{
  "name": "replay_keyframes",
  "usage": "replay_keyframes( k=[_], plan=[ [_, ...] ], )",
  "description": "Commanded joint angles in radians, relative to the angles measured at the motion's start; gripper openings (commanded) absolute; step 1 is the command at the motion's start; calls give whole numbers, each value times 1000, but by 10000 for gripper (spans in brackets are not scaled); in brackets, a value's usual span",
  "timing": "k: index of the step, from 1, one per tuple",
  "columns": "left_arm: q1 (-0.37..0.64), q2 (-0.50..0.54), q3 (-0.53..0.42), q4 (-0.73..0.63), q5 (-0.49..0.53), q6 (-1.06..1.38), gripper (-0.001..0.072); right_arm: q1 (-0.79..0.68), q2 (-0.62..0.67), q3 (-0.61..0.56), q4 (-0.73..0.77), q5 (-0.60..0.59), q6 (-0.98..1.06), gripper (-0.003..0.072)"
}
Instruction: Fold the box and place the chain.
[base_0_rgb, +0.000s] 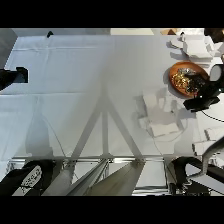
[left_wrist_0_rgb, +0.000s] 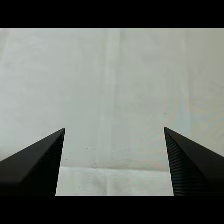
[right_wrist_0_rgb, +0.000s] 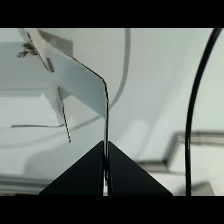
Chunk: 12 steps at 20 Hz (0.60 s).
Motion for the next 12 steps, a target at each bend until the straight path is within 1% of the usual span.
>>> replay_keyframes(
  k=[1, 3, 6, 9, 12],
  plan=[
    [-1, 1, 1, 0, 0, 0, 697, 7, 123, 1, 305, -70, -108, 7],
    [-1, 1, 1, 0, 0, 0, 697, 7, 138, 1, 440, -82, -169, 7],
    [-1, 1, 1, 0, 0, 0, 697, 7, 138, -2, 622, -139, -260, 7],
    [-1, 1, 1, 0, 0, 0, 697, 42, 138, -8, 647, -202, -313, 7],
    [-1, 1, 1, 0, 0, 0, 697, 139, 138, -59, 694, -319, -346, 7]
  ],
)
